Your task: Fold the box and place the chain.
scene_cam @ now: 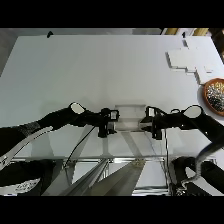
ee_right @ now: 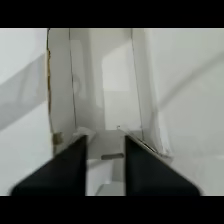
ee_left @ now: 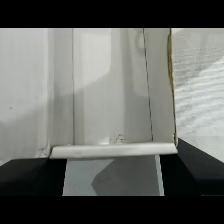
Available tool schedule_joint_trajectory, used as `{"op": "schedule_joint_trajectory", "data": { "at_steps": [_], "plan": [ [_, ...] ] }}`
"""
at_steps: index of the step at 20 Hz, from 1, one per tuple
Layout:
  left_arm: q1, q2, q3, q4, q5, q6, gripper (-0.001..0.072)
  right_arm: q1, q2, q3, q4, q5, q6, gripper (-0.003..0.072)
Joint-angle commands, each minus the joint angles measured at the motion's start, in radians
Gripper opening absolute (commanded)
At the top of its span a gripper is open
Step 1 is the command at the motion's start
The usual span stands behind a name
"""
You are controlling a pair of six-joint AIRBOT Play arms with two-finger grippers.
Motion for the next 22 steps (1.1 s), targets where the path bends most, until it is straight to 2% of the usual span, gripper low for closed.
{"op": "schedule_joint_trajectory", "data": {
  "at_steps": [1, 2, 6, 13, 18, 22],
  "plan": [
    [0.0, 0.0, 0.0, 0.003, -0.004, 0.002, 0.0092, -0.064, 0.093, -0.001, -0.098, 0.05, 0.176, 0.0055],
    [0.0, 0.001, 0.0, 0.003, -0.004, 0.002, 0.0092, -0.08, 0.128, -0.001, -0.1, 0.061, 0.208, 0.002],
    [0.0, 0.0, 0.0, 0.003, -0.004, 0.002, 0.0092, -0.125, 0.23, -0.001, -0.015, 0.018, 0.397, 0.0019],
    [0.0, 0.0, 0.0, 0.003, -0.004, 0.002, 0.0092, -0.271, 0.156, -0.001, -0.045, -0.194, 0.95, 0.0018],
    [0.0, 0.0, 0.0, 0.003, -0.004, 0.002, 0.0092, -0.286, 0.055, -0.001, -0.279, -0.172, 1.253, 0.0018],
    [0.0, 0.0, 0.0, 0.003, -0.004, 0.002, 0.0092, -0.281, -0.013, -0.001, -0.264, -0.076, 1.281, 0.0019]
  ]
}}
